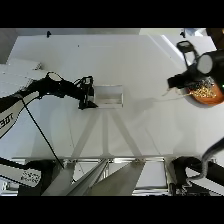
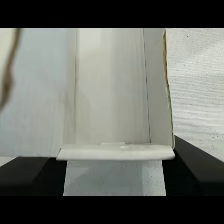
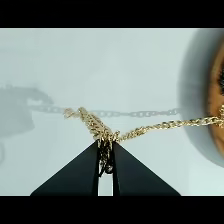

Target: Fold the box and place the chain.

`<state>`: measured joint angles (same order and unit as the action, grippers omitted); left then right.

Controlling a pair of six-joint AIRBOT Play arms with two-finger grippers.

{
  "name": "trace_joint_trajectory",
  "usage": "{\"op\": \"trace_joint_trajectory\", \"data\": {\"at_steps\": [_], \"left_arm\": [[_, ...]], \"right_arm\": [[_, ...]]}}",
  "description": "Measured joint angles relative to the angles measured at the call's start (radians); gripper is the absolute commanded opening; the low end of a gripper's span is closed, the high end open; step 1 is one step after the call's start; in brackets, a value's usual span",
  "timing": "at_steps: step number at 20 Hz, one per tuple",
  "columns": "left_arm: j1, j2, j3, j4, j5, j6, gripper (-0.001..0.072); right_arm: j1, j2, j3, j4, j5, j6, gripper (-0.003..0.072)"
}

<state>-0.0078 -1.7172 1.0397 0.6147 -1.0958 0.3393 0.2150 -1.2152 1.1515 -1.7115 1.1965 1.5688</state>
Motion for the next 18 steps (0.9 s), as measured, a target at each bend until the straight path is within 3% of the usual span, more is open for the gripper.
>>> {"op": "trace_joint_trajectory", "data": {"at_steps": [8,18], "left_arm": [[0.000,0.000,0.000,0.000,0.000,0.000,0.0174],[0.000,0.000,0.000,0.000,0.000,0.000,0.0174]], "right_arm": [[0.239,-0.004,0.000,0.160,-0.111,0.028,0.0008],[0.310,-0.108,0.002,0.577,-0.333,-0.155,0.0007]]}}
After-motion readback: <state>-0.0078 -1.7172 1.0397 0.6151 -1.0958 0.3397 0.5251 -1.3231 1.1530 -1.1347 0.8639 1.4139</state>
